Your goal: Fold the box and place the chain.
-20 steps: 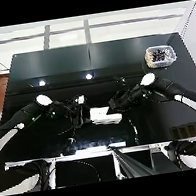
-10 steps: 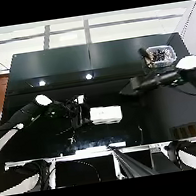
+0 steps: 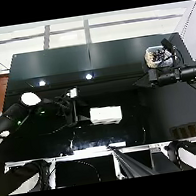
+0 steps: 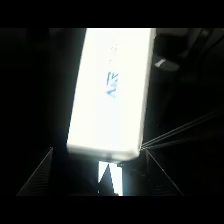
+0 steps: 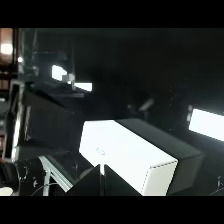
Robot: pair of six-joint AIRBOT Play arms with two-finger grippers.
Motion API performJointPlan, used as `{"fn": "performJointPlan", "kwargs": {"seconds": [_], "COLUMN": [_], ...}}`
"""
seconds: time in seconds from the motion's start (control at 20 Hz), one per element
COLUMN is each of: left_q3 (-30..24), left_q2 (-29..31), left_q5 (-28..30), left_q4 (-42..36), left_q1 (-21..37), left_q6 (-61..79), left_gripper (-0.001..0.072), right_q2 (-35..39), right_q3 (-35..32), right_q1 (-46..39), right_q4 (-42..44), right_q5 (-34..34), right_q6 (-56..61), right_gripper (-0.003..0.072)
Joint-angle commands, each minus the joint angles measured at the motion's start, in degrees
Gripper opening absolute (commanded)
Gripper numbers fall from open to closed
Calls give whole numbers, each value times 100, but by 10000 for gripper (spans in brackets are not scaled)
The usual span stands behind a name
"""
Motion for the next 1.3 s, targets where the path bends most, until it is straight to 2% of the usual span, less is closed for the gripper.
{"fn": "performJointPlan", "kwargs": {"seconds": [0.0,0.1,0.3,0.45,0.65,1.25], "left_q3": [315,428,748,927,922,918], "left_q2": [-59,-350,-846,-1058,-1246,-1370], "left_q5": [409,780,802,846,855,820], "left_q4": [-48,-48,-260,-481,-210,-55], "left_q1": [-667,-1069,-1471,-1543,-1537,-1565], "left_q6": [-201,-201,-199,-179,-343,-481], "left_gripper": [710,710,708,708,708,708], "right_q2": [13,13,13,13,13,13], "right_q3": [7,4,-2,-2,-2,-2], "right_q1": [-52,-52,-52,-52,-52,-52], "right_q4": [-26,-26,-26,-20,-17,42], "right_q5": [4,4,4,4,7,2], "right_q6": [-28,-68,-96,-155,-240,-330], "right_gripper": [35,35,35,34,34,34]}}
